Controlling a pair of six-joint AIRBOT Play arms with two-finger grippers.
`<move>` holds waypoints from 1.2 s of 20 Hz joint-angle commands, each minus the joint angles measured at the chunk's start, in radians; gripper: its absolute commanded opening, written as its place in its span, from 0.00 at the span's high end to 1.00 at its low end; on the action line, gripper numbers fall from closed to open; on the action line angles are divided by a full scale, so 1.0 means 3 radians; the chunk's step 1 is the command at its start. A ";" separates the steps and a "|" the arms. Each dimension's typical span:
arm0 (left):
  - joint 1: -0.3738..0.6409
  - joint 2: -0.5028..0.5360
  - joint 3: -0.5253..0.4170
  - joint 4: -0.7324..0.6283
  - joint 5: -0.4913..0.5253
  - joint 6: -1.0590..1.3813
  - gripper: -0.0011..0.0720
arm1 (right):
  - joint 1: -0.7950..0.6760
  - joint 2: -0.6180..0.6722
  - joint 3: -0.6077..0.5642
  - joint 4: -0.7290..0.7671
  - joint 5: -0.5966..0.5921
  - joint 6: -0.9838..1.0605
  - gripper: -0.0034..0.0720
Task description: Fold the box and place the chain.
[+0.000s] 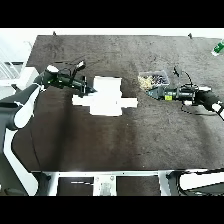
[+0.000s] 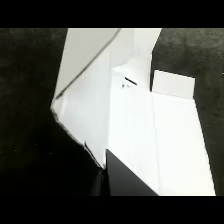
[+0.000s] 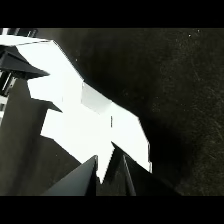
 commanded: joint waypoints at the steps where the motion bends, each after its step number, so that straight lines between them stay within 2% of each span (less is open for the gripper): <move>1: 0.0014 0.0000 -0.0072 -0.0070 0.0205 0.0313 0.97 | 0.0011 0.0003 0.0001 0.0076 0.0036 -0.0065 0.66; 4: 0.0025 0.0000 -0.0174 -0.0060 0.0310 0.0497 0.97 | 0.0048 0.0003 0.0003 0.0097 0.0036 -0.0117 0.66; 17: 0.0075 -0.0149 -0.0197 -0.0090 0.0245 0.0886 0.96 | 0.0320 0.0003 0.0003 0.0097 0.0037 -0.0237 0.66; 21: 0.0183 -0.0148 -0.0261 -0.0375 0.0201 0.0999 0.96 | 0.0420 0.0015 -0.0003 0.0095 0.0276 -0.0876 0.65; 24: 0.0197 -0.0148 -0.0273 -0.0367 0.0211 0.1005 0.96 | 0.0590 0.0047 -0.0006 0.0097 0.0160 -0.1184 0.64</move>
